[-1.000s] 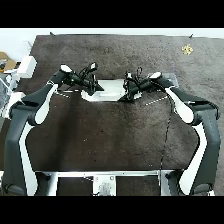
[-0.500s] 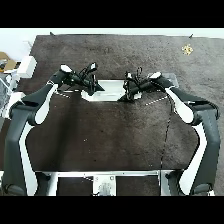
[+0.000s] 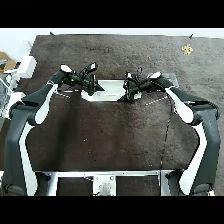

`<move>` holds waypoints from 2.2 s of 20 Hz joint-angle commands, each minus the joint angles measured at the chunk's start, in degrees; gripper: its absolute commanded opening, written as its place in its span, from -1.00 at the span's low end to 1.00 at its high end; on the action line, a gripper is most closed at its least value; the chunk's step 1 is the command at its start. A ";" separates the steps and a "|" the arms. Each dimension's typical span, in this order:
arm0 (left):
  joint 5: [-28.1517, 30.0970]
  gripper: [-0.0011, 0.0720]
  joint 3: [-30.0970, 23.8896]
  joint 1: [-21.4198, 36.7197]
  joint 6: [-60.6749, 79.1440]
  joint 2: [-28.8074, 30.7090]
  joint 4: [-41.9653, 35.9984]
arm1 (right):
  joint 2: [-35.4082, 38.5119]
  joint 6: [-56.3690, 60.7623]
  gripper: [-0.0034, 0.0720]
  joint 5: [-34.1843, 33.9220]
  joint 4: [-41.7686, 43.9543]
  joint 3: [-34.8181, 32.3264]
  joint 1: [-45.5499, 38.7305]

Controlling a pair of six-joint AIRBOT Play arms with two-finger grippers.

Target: Fold the box and place the chain.

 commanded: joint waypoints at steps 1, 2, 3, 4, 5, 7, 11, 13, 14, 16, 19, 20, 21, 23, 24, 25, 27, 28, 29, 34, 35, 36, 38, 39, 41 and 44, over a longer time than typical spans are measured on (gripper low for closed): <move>0.09 -0.94 -0.02 -0.02 0.04 0.00 0.00 | -0.04 0.00 0.24 -0.02 0.00 0.04 0.07; 0.09 -0.94 -0.02 -0.02 0.02 -0.02 0.00 | -0.04 0.00 0.24 -0.02 0.02 0.04 0.07; 0.09 -0.94 -0.02 -0.02 0.02 0.00 0.00 | -0.04 -0.02 0.24 -0.04 0.00 0.02 0.07; 0.11 -0.95 -0.02 -0.02 0.04 0.00 0.00 | -0.04 0.00 0.24 -0.02 0.00 0.04 0.07; 0.09 -0.95 -0.02 -0.02 0.02 0.00 0.00 | -0.04 0.00 0.24 -0.02 0.00 0.04 0.07; 0.09 -0.94 -0.02 -0.02 0.02 0.00 0.00 | -0.04 0.00 0.24 -0.02 0.00 0.04 0.07; 0.07 -0.95 -0.02 -0.02 0.02 0.02 -0.07 | -0.04 0.00 0.24 -0.04 0.00 0.04 0.07; -0.11 -0.94 -0.02 -0.02 0.02 0.02 -0.17 | -0.04 0.00 0.24 -0.02 0.00 0.04 0.07; -0.22 -0.94 -0.02 -0.02 0.02 0.02 -0.17 | -0.04 0.00 0.24 -0.02 0.00 0.04 0.07; -0.46 -0.94 -0.02 -0.02 0.07 0.02 -0.24 | -0.04 0.00 0.24 -0.02 0.00 0.04 0.07; -1.62 0.12 0.13 0.07 -0.04 0.04 -1.20 | -0.04 0.00 0.24 -0.02 0.00 0.04 0.07; -3.17 0.12 0.42 0.17 -0.46 0.11 -1.29 | -0.04 0.00 0.24 -0.04 0.00 0.04 0.07; -4.61 0.12 0.98 0.52 -2.05 0.13 -1.31 | -0.04 0.00 0.24 -0.04 0.00 0.04 0.07; -7.63 0.12 2.27 1.53 -5.25 0.20 -1.31 | -0.04 0.00 0.24 -0.02 0.00 0.04 0.07; -9.66 0.12 2.99 2.43 -7.17 0.70 -1.29 | -0.04 0.00 0.24 -0.02 0.00 0.02 0.07; -11.50 0.12 3.63 3.52 -9.84 1.40 -1.22 | -0.04 0.00 0.24 -0.02 0.00 0.02 0.07; -15.87 0.12 4.94 5.75 -16.44 3.26 -1.25 | -0.04 0.00 0.24 -0.02 0.00 0.02 0.07; -17.97 0.12 5.09 6.91 -18.58 4.44 -1.29 | -0.04 0.00 0.24 -0.02 0.00 0.02 0.07; -19.58 0.12 5.09 7.69 -19.87 5.35 -1.29 | -0.04 0.00 0.24 -0.02 0.00 0.02 0.07; -21.66 -0.92 2.43 5.44 -22.23 5.57 -1.40 | -0.04 0.00 0.24 -0.04 0.00 0.02 0.07; -19.78 -0.95 1.49 4.37 -21.79 5.57 -1.42 | -0.04 0.00 0.24 -0.04 0.00 0.02 0.07; -17.75 -0.95 0.98 3.37 -21.79 5.57 -1.46 | -0.04 0.00 0.24 -0.04 0.00 0.02 0.07; -14.16 -0.95 0.92 1.60 -21.40 5.60 -1.97 | -0.04 0.00 0.24 -0.02 0.00 0.02 0.07; -12.04 -0.95 0.92 0.81 -21.42 5.57 -2.97 | -0.04 0.00 0.24 -0.02 0.00 0.02 0.07; -6.78 -0.95 0.92 -0.24 -21.53 5.60 -3.85 | -0.04 0.00 0.24 -0.04 0.00 0.02 0.07; 0.68 -0.95 0.92 -0.37 -23.96 5.60 -3.65 | -0.04 0.00 0.24 -0.02 0.00 0.02 0.07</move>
